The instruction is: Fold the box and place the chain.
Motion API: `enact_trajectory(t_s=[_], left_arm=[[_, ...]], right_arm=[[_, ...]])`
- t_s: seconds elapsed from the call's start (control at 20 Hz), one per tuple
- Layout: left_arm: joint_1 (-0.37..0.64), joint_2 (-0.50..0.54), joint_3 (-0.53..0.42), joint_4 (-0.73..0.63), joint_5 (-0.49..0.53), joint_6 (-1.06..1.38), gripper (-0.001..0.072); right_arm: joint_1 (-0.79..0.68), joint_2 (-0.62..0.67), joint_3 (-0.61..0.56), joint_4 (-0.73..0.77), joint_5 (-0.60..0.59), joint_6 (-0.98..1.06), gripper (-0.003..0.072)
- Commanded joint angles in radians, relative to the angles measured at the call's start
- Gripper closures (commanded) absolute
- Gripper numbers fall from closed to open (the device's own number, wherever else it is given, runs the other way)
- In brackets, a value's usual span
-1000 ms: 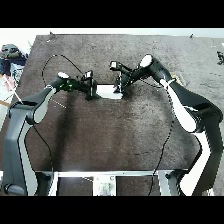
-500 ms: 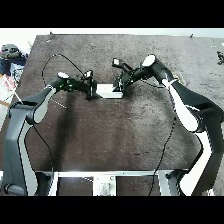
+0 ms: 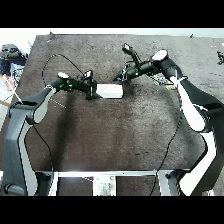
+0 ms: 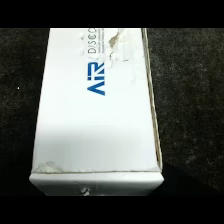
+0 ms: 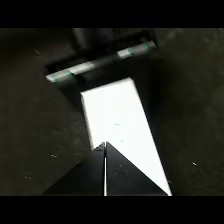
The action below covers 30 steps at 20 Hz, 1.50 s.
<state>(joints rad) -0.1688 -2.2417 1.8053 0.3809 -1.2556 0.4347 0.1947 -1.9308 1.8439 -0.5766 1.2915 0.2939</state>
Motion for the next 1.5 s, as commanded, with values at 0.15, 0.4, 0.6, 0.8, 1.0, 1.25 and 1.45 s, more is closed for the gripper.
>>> enact_trajectory(t_s=[0.15,0.4,0.6,0.8,1.0,1.25,1.45], left_arm=[[0.000,0.000,0.000,0.001,-0.001,0.000,0.0178],[0.000,0.000,0.000,0.001,-0.001,0.000,0.0178],[0.000,0.000,0.000,0.001,-0.001,0.000,0.0178],[0.000,0.000,0.000,0.001,-0.001,0.000,0.0178],[0.000,0.000,0.000,0.001,-0.001,0.000,0.0178],[0.000,0.000,0.000,-0.031,-0.001,0.000,0.0178],[0.000,0.000,0.000,-0.031,-0.009,0.000,0.0179]], right_arm=[[-0.004,0.218,-0.054,0.011,0.009,0.135,0.0676],[-0.017,0.547,-0.430,-0.075,-0.291,0.182,0.0676],[-0.042,0.902,-0.871,-0.074,-0.698,0.249,0.0675],[-0.060,1.276,-1.279,-0.073,-0.928,0.255,0.0674],[-0.074,1.633,-1.577,-0.074,-1.101,0.287,0.0674],[-0.074,1.925,-1.783,-0.082,-1.150,0.286,0.0674],[-0.074,1.946,-1.807,-0.109,-1.150,0.282,0.0673]])
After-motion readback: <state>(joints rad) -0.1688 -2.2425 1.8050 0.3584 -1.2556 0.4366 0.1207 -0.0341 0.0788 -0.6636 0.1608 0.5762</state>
